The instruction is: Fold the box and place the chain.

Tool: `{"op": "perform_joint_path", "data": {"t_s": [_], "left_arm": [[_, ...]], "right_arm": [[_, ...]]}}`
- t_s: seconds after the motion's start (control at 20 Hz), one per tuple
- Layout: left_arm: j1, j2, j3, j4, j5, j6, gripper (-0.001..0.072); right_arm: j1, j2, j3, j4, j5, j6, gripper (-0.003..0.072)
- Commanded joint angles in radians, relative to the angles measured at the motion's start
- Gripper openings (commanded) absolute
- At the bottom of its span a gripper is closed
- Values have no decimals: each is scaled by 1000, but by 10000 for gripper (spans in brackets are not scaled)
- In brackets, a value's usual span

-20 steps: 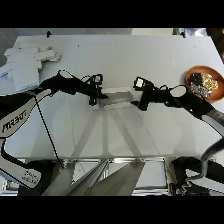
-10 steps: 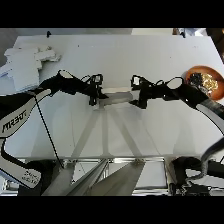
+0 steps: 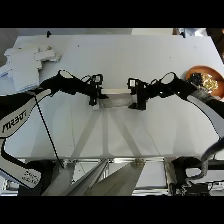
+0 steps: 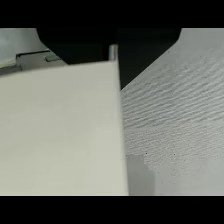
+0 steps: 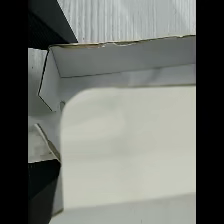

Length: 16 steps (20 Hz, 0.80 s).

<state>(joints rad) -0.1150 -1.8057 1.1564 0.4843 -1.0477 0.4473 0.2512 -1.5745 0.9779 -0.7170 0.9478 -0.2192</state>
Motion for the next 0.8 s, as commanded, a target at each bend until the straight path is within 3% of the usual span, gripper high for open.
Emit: {"op": "perform_joint_path", "data": {"t_s": [0.0, 0.15, 0.75], "left_arm": [[1, 0, 0, 0, 0, -2, 12], [1, 0, 0, 0, 0, -2, 12], [1, 0, 0, 0, 0, -2, 12]], "right_arm": [[0, -34, 8, 44, 59, -32, 694], [0, -36, 8, 117, 58, -78, 694], [-24, -68, 6, 153, 82, -22, 694]]}}
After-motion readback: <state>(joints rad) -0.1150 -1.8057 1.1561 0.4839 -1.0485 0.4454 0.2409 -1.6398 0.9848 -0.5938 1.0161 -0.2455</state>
